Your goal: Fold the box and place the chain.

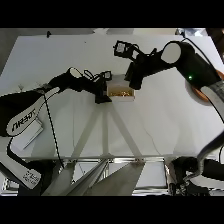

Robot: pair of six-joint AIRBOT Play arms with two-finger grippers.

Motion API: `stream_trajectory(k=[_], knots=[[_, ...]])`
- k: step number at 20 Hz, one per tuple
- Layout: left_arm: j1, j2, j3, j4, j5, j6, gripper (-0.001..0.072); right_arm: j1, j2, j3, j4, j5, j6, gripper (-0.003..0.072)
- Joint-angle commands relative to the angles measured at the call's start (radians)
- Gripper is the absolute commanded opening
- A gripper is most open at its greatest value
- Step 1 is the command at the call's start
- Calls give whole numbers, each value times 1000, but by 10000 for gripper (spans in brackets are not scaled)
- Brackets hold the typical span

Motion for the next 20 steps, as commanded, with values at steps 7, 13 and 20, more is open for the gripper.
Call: stream_trajectory(k=[7,13,20], knots=[[0,0,0,0,0,0,396,-241,-47,2,261,-167,-60,331],[0,0,0,0,0,0,396,-276,-267,86,410,-61,44,294],[0,0,0,0,0,0,396,-230,-343,126,501,139,23,294]])
